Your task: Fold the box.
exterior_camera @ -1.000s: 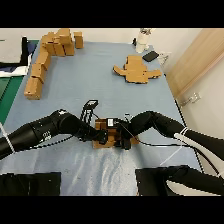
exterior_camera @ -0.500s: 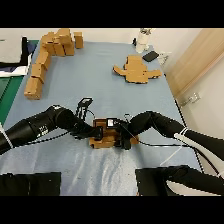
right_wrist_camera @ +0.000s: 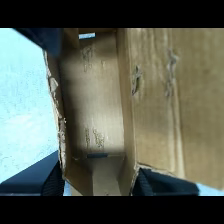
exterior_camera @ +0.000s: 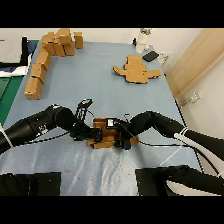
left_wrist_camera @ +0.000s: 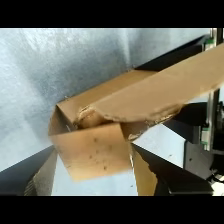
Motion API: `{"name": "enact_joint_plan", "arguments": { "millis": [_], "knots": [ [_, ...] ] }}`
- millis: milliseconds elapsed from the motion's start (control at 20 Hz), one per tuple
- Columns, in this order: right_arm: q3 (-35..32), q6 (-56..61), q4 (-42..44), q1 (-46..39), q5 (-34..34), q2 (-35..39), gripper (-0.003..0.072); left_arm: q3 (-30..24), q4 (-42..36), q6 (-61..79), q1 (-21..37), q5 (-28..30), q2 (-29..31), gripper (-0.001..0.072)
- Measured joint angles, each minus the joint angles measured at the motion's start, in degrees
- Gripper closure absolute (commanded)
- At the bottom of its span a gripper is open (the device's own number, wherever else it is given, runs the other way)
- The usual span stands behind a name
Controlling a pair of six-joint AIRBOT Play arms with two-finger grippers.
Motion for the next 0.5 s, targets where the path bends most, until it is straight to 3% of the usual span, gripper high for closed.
{"name": "enact_joint_plan", "arguments": {
  "millis": [500],
  "knots": [
    [0.0, 0.0, 0.0, 0.0, 0.0, 0.0, 0.0223, 0.0, -3.9, 1.3, 0.1, -1.6, 0.6, 0.0005]
  ]
}}
